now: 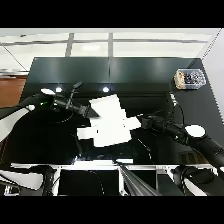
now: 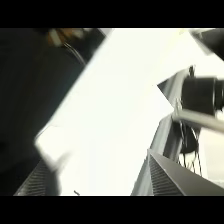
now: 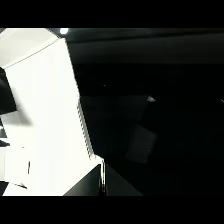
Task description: Fold the box and place the chain.
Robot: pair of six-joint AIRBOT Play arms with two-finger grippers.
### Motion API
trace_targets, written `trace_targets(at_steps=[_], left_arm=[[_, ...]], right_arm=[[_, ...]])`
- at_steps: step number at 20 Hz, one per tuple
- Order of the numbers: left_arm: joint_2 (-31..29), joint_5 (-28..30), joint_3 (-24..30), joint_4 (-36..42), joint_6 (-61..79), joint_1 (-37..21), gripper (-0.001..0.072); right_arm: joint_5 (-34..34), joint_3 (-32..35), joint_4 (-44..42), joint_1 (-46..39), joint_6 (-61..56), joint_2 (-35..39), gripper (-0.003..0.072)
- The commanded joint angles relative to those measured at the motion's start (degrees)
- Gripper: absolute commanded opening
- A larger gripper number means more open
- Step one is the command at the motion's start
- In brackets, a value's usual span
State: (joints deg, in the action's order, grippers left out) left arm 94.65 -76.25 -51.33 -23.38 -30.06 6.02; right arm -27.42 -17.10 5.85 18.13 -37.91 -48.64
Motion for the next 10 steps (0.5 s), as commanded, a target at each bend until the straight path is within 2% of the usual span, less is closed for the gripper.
trace_targets(at_steps=[1,3,4,6,7,8,9,10], left_arm=[[3.5,-4.1,-4.8,-5.2,1.4,4.1,0.0699],[5.2,-4.6,-7.1,-9.6,1.4,6.3,0.0661],[6.0,-5.5,-8.1,-10.8,1.4,7.1,0.0579],[7.3,-7.1,-9.7,-11.8,1.8,7.9,0.0375],[7.5,-7.3,-10.0,-12.0,2.3,7.9,0.0207],[7.5,-7.7,-10.3,-12.0,3.2,7.7,0.0112],[7.5,-8.0,-10.4,-12.0,3.3,7.5,0.0071],[7.5,-8.7,-10.7,-12.0,3.5,7.4,0.0031]], right_arm=[[0.1,0.0,0.0,0.2,0.0,0.0,0.0017],[0.1,0.0,0.0,0.2,0.0,0.0,0.0017],[0.0,0.0,0.0,0.2,0.0,0.0,0.0018],[0.1,0.0,0.7,0.2,0.0,0.0,0.0018],[0.0,0.0,1.4,0.2,0.0,0.0,0.0018],[-0.1,0.0,2.3,0.2,0.0,0.0,0.0019],[-0.7,0.0,3.3,0.1,-0.1,0.0,0.0108],[-1.6,0.0,3.5,-0.1,-0.2,0.0,0.0446]])
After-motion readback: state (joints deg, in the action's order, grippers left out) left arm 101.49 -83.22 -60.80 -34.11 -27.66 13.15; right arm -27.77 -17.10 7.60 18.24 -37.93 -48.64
